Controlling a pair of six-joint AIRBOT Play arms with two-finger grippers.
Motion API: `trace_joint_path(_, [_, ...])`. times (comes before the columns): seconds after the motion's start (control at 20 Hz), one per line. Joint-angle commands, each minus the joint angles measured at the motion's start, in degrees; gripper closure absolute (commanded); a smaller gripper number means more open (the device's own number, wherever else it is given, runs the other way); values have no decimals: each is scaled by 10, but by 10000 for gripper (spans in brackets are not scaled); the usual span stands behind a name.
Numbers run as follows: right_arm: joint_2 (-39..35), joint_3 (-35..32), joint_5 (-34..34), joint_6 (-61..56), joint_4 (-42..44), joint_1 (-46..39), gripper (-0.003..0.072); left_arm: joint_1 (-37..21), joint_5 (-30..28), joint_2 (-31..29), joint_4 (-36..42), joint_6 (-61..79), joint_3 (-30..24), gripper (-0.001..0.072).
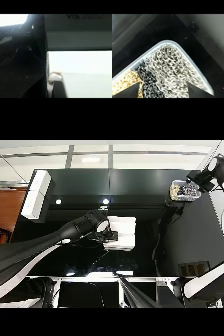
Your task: Fold the box and place the chain.
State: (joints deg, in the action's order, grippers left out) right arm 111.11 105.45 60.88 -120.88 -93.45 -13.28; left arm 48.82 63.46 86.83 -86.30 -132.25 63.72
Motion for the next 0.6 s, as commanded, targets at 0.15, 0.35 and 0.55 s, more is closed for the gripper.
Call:
trace_joint_path(0.15, [52,27,4,1,-12,-8,105,0,0,0,0,0,0,683])
trace_joint_path(0.35, [59,27,8,23,-12,-8,312,0,0,0,0,0,0,684])
trace_joint_path(0.55, [36,28,22,54,-11,-8,668,0,0,0,0,0,0,683])
